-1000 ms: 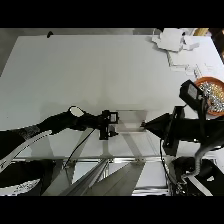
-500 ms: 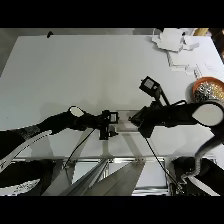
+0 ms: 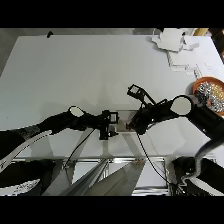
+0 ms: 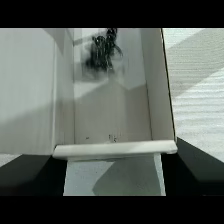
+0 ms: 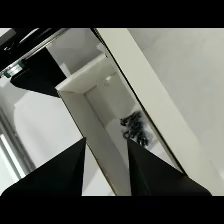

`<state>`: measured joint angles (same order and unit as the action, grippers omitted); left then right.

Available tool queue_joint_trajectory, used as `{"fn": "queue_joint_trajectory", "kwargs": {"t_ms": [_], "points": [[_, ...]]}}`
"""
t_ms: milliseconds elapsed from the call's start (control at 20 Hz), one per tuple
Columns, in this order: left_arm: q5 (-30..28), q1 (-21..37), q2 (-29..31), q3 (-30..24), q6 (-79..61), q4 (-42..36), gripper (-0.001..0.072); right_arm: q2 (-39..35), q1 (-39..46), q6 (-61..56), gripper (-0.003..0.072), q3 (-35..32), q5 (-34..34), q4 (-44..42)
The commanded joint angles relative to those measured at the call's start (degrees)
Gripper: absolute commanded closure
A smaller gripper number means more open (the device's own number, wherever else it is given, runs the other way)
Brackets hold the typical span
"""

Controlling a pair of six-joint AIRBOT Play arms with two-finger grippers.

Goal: Fold the box and place the chain.

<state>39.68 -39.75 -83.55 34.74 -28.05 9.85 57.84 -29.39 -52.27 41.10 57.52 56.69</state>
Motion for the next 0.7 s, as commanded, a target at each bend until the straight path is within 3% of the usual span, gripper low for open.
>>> {"fn": "queue_joint_trajectory", "kwargs": {"t_ms": [0,100,250,400,650], "points": [[0.00,0.02,0.04,-0.02,-0.02,0.02,0.0436,-3.04,0.00,3.69,0.0381,-0.02,0.55,3.08],[0.00,0.02,0.04,-0.02,-0.02,0.02,0.0436,-7.54,0.00,8.90,0.0387,-0.02,1.97,11.89],[-0.02,0.02,0.04,-0.02,-0.02,0.02,0.0436,-13.11,3.45,26.14,0.0387,-0.02,5.95,25.59],[-0.02,0.02,0.04,-0.02,-0.02,0.02,0.0436,-13.11,13.77,41.33,0.0387,-0.04,10.60,25.83],[0.00,0.02,0.04,-0.02,-0.02,0.02,0.0436,-8.76,24.06,46.84,0.0392,-0.07,6.97,25.38]]}}
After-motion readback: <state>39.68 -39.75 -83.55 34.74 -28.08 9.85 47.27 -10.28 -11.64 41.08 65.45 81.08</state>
